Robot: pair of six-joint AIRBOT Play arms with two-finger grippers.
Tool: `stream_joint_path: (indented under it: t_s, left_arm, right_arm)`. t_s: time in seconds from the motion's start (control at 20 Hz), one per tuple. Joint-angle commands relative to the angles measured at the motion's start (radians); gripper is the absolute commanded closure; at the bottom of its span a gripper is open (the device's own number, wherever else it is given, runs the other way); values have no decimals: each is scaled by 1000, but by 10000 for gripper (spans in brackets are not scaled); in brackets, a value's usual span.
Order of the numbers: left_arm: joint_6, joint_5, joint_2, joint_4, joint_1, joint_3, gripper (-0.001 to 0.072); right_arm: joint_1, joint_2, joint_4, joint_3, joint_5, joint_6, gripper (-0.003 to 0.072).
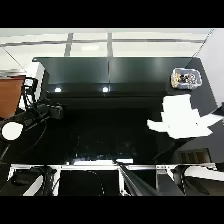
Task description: Fold the box and place the chain.
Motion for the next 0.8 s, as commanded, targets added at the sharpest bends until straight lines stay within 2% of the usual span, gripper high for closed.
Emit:
stream_joint_path:
  t_s: [0.0, 0.15, 0.25, 0.4, 0.5, 0.6, 0.65, 0.75]
  left_arm:
    - [0, -67, -17, -40, 0, 1, 0]
    - [0, -150, -59, -133, 0, 1, 6]
    - [0, -203, -104, -201, 0, 3, 7]
    - [24, -240, -182, -333, 0, 37, 7]
    - [161, -301, -272, -500, 0, 90, 7]
    - [272, -374, -391, -663, 0, 153, 6]
    - [303, -408, -456, -718, -1, 185, 6]
    - [321, -450, -565, -745, -10, 236, 6]
  right_arm:
    - [84, 192, 209, -141, -38, -19, 673]
    - [204, 454, 394, -412, -205, -101, 673]
    - [312, 630, 447, -604, -328, -99, 673]
    - [483, 854, 625, -846, -448, -56, 673]
    - [590, 931, 639, -942, -521, 19, 673]
    - [676, 940, 633, -980, -541, 45, 673]
    - [711, 940, 616, -982, -549, 59, 673]
    - [756, 940, 599, -982, -569, 85, 673]
